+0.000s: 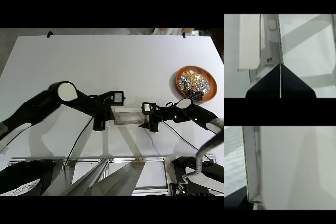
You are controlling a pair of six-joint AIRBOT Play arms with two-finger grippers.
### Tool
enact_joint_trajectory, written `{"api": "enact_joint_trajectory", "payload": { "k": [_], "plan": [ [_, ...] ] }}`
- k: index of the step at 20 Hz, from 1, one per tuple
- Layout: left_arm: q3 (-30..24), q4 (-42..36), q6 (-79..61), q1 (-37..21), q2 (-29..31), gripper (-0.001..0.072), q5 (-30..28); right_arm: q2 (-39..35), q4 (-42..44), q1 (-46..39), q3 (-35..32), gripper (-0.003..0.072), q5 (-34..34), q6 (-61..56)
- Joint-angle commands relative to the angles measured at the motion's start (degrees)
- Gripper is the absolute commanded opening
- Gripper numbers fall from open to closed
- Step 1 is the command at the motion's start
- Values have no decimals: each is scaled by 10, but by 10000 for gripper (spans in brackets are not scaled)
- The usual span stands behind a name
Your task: Fold the box and place the chain.
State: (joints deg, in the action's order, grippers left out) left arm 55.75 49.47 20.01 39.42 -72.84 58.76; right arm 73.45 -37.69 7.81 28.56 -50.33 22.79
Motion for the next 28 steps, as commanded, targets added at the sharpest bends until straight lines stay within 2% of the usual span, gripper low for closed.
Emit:
{"api": "enact_joint_trajectory", "payload": {
  "k": [1,5,9,10,12,17,19,21,23,25,28],
  "plan": [
    [0,-34,10,31,-28,1,-89,0,0,0,0,336,0,0],
    [0,-110,10,32,-60,1,-216,0,0,0,0,336,0,0],
    [0,-135,40,31,-92,1,-348,0,0,0,0,336,0,0],
    [0,-135,53,30,-105,2,-372,0,0,0,0,336,0,0],
    [0,-135,68,29,-130,6,-384,0,0,0,0,336,0,0],
    [0,-134,72,29,-169,6,-332,0,0,0,0,336,0,0],
    [0,-132,71,26,-146,5,-326,0,0,0,0,336,0,0],
    [0,-95,70,20,-96,5,-315,0,0,0,0,336,0,0],
    [0,7,72,20,-38,4,-248,0,0,0,0,336,0,0],
    [0,92,115,22,-1,2,-137,0,0,0,0,336,0,0],
    [0,143,167,22,-2,1,-14,0,0,0,0,336,0,0]
  ]
}}
